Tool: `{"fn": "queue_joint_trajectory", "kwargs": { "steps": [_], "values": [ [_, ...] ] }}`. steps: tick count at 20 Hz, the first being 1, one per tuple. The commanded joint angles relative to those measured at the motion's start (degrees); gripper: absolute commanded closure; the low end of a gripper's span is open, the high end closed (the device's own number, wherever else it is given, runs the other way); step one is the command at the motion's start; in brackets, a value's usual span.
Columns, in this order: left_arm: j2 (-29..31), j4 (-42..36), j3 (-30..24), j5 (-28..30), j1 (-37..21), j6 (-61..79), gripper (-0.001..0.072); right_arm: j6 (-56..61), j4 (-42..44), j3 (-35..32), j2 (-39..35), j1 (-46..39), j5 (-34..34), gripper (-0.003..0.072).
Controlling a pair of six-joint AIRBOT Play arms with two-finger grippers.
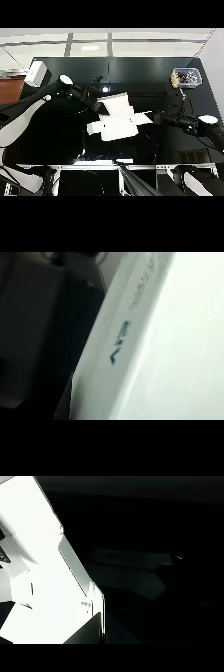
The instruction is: Fold the box and place the chain.
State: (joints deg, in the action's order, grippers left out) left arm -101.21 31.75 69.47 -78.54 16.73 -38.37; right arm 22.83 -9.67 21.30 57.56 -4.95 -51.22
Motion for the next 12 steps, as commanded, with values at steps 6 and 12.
{"fn": "queue_joint_trajectory", "kwargs": {
  "steps": [6,12],
  "values": [
    [-5.2,4.3,5.6,-6.3,0.0,2.0,0.0539,0.0,0.0,0.0,0.0,0.1,0.1,0.0673],
    [-4.5,7.3,7.6,-8.0,0.2,1.5,0.0688,1.9,-1.3,3.1,-0.1,-2.1,-4.8,-0.0013]
  ]
}}
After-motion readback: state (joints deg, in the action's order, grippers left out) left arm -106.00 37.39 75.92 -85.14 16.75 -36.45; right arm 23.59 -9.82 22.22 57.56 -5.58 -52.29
